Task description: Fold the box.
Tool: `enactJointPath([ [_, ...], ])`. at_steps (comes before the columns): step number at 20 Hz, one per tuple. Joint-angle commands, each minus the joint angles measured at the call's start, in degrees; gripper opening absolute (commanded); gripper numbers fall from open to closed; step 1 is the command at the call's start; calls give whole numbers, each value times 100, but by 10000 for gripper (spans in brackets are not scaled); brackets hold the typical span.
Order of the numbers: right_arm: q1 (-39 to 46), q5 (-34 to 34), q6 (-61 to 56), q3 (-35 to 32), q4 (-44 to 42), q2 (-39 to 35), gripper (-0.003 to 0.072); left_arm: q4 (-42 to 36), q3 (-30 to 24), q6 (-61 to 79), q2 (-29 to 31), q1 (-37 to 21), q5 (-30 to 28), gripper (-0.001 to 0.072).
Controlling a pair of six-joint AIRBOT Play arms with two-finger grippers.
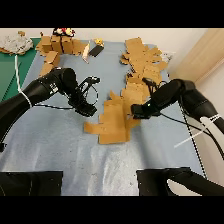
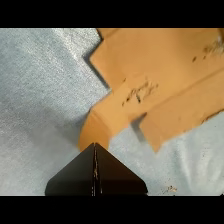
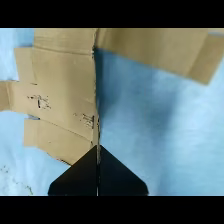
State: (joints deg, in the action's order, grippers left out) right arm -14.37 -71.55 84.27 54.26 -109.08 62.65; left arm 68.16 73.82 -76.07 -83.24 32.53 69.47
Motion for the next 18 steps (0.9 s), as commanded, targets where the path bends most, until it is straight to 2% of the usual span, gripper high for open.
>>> enactJointPath([
  [1,-437,363,-238,-538,-323,-39,2,0,2,0,0,0,0,13],
  [4,-586,750,-352,-885,-212,-20,18,0,2,0,0,0,0,13],
  [6,-586,682,-507,-922,-52,33,269,0,2,2,0,0,-2,13],
  [7,-586,658,-533,-922,96,55,297,0,2,0,0,0,0,13],
  [18,-586,688,-544,-922,452,586,297,0,2,0,0,0,-2,13],
])
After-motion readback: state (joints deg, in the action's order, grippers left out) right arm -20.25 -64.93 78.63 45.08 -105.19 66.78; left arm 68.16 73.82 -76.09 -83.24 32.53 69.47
